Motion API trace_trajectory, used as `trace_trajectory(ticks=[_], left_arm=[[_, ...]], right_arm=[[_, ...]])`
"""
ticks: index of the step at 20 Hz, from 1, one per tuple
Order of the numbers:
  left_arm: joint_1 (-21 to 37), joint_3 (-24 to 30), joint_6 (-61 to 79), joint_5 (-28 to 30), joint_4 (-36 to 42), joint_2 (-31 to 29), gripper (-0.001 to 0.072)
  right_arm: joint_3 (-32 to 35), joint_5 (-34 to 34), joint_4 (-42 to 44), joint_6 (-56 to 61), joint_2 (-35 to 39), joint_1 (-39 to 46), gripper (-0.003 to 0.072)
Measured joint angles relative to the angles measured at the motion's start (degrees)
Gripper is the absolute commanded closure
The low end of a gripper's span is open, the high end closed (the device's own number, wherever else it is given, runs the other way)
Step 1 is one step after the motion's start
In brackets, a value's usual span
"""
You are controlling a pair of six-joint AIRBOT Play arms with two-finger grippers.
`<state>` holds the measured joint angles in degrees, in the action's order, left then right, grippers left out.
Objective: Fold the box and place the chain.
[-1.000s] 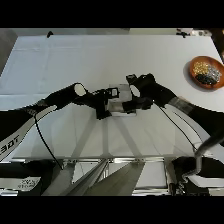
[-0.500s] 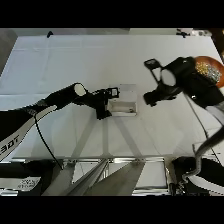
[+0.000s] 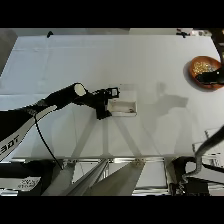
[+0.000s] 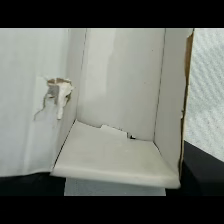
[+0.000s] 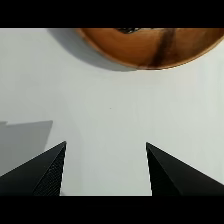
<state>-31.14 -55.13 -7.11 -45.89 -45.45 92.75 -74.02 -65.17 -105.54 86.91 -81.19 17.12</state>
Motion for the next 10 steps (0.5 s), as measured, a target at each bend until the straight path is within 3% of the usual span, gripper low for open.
trace_trajectory(ticks=[10], left_arm=[[0.0,0.0,0.0,0.0,0.0,0.0,0.0498]], right_arm=[[-21.2,4.2,4.5,2.5,-26.4,6.7,0.0150]])
